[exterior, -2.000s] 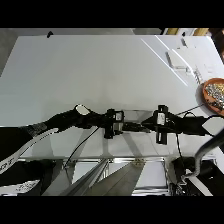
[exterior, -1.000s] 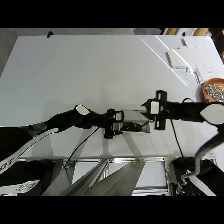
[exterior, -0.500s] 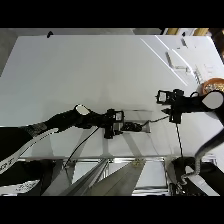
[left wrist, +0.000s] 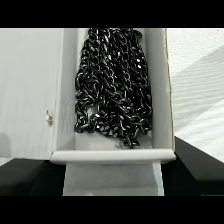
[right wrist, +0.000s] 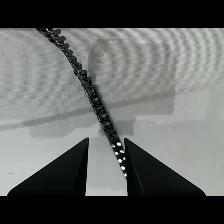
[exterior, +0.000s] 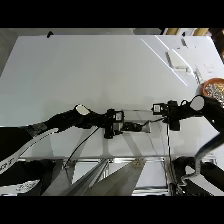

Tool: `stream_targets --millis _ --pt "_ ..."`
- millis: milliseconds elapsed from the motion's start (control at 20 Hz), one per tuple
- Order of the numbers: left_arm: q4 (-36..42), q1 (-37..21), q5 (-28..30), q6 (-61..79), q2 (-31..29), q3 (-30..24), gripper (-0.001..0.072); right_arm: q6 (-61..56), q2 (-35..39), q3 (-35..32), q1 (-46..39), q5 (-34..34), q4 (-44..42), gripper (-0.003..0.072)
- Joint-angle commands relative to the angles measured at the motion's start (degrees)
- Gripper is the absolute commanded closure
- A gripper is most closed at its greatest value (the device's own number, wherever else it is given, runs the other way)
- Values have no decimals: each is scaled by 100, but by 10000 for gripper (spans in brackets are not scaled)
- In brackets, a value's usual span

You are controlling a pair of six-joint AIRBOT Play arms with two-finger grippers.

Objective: Fold the box and place the chain.

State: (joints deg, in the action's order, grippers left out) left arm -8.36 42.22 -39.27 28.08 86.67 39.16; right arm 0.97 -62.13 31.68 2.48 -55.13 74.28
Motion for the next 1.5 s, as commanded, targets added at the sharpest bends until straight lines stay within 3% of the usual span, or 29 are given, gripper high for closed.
stream_targets --millis 0,350,400,500,600,950,1200,1450 --pt "0 0 2 0 -4 4 434 177 -94 -37 -4 173 26 463" --pt "0 2 0 0 -2 2 434 413 -179 -138 -4 424 -243 465" --pt "0 2 0 0 -4 4 434 448 -247 -177 -4 396 -267 486" --pt "0 2 0 0 -2 4 434 452 -275 -219 -4 343 -245 609" --pt "0 2 0 0 -4 4 434 450 -219 -219 -4 313 -225 650" --pt "0 2 0 0 -4 4 434 289 929 -219 -4 -310 -356 667" --pt "0 2 0 0 -2 4 434 37 2046 -243 70 -1239 -1711 667" --pt "0 2 0 0 -4 4 434 37 2520 -247 920 -1384 -2730 666"
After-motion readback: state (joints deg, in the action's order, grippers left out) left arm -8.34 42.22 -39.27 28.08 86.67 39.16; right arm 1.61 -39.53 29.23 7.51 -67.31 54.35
